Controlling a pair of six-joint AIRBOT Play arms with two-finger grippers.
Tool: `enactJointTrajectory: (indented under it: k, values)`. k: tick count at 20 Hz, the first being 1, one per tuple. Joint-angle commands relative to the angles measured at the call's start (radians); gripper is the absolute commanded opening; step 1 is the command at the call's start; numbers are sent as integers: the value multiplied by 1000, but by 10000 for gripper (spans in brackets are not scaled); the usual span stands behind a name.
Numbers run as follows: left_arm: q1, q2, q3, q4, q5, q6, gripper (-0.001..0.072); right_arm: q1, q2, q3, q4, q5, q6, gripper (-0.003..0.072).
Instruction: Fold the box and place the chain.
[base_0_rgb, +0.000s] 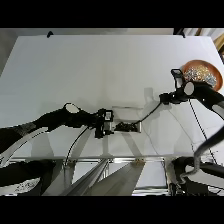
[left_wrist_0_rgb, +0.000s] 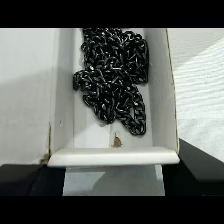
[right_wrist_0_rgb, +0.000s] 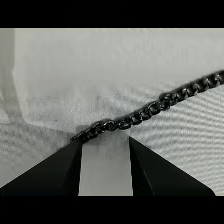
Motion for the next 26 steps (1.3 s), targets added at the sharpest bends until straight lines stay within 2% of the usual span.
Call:
enactJointTrajectory:
  k: [1,3,4,5,6,7,9,10,17,26]
  values:
    - [0,0,0,0,0,0,273,1,-29,18,7,-52,-1,317]
    - [0,0,0,0,0,0,274,1,-29,19,7,-40,-1,316]
    - [0,0,0,0,0,0,273,1,-29,19,8,-29,-1,278]
    - [0,0,0,0,0,0,273,1,-29,19,8,-19,-1,183]
    - [0,0,0,0,0,0,273,1,-29,19,8,-10,-1,129]
    - [0,0,0,0,0,0,273,2,-27,19,8,-6,-2,86]
    - [0,0,0,0,0,0,273,2,-27,19,8,-5,-2,73]
    - [0,0,0,0,0,0,273,2,-27,19,8,-5,-2,18]
    - [0,0,0,0,0,0,273,35,37,20,13,-2,-27,13]
    - [0,0,0,0,0,0,273,145,89,21,13,79,-27,13]
